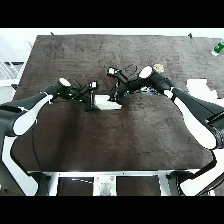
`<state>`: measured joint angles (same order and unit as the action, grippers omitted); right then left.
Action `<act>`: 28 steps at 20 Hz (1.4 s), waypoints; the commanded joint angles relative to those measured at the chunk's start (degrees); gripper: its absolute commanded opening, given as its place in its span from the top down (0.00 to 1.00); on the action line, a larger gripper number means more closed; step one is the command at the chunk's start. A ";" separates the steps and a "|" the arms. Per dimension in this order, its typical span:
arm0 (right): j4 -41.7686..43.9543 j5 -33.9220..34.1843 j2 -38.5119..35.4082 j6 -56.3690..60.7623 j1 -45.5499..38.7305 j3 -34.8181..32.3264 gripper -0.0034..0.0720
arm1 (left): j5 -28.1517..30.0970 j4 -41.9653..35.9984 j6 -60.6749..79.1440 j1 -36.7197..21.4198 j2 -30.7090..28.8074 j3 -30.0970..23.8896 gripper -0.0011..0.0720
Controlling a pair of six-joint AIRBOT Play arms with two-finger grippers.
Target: Fold the box and place the chain.
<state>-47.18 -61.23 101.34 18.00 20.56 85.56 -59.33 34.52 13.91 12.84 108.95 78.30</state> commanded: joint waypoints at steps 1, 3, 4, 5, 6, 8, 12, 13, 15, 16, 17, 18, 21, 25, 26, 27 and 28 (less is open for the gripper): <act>-0.22 -4.24 0.02 0.35 0.04 -0.28 0.51 | -0.02 0.02 0.02 0.02 0.00 0.02 0.25; -0.24 -4.87 0.02 0.33 0.00 -1.14 0.51 | -0.02 0.02 0.00 0.02 0.00 0.02 0.25; -0.22 -4.87 0.02 0.15 0.00 -1.51 0.51 | -0.02 0.02 0.00 0.02 0.00 0.02 0.25; -0.22 -4.90 0.02 -0.13 0.00 -1.62 0.48 | 0.00 0.02 0.00 0.02 0.00 0.02 0.25; -0.17 -4.87 0.00 -0.13 -0.02 -1.60 0.45 | -0.02 0.02 0.00 0.02 0.00 0.02 0.25; 0.17 -4.90 -0.02 -0.35 -0.04 -1.60 0.46 | 0.00 0.02 0.00 0.02 0.00 0.02 0.25; 2.08 -5.07 -0.55 -0.90 -0.48 -1.57 0.40 | -0.02 0.02 0.00 0.02 0.00 0.02 0.25; 4.17 -5.55 -0.81 -1.97 -1.07 -1.57 0.39 | -0.02 0.02 0.02 0.02 0.00 0.02 0.25; 8.31 -6.56 -1.33 -3.10 -2.62 -1.57 0.37 | -0.02 0.02 0.00 0.02 0.00 0.02 0.25; 10.10 -6.75 -1.51 -3.10 -3.48 -1.60 0.37 | -0.02 0.02 0.00 0.02 0.00 0.02 0.25; 12.11 -7.02 -1.57 -3.10 -4.42 -1.60 0.37 | 0.00 0.02 0.00 0.02 0.00 0.02 0.25; 14.38 -7.23 -1.55 -3.10 -5.29 -1.60 0.38 | 0.00 0.02 0.00 0.02 0.00 0.02 0.25; 18.16 -7.06 -1.51 -3.06 -6.58 -2.97 0.94 | -0.02 0.02 0.00 0.02 0.00 0.02 0.25; 18.45 -4.35 -1.51 -3.06 -6.10 -9.46 0.94 | 0.04 0.02 0.00 0.02 0.00 0.02 0.25; 18.25 -3.56 -1.51 -2.95 -5.84 -10.60 0.94 | 0.04 0.02 0.00 0.02 0.00 0.02 0.25; 17.09 -2.56 -1.51 -1.46 -5.44 -11.23 0.94 | 0.07 0.02 0.00 0.02 0.00 0.02 0.25; 14.12 -0.42 -1.51 1.22 -4.83 -11.61 0.94 | 0.11 0.02 0.00 0.02 0.00 0.02 0.25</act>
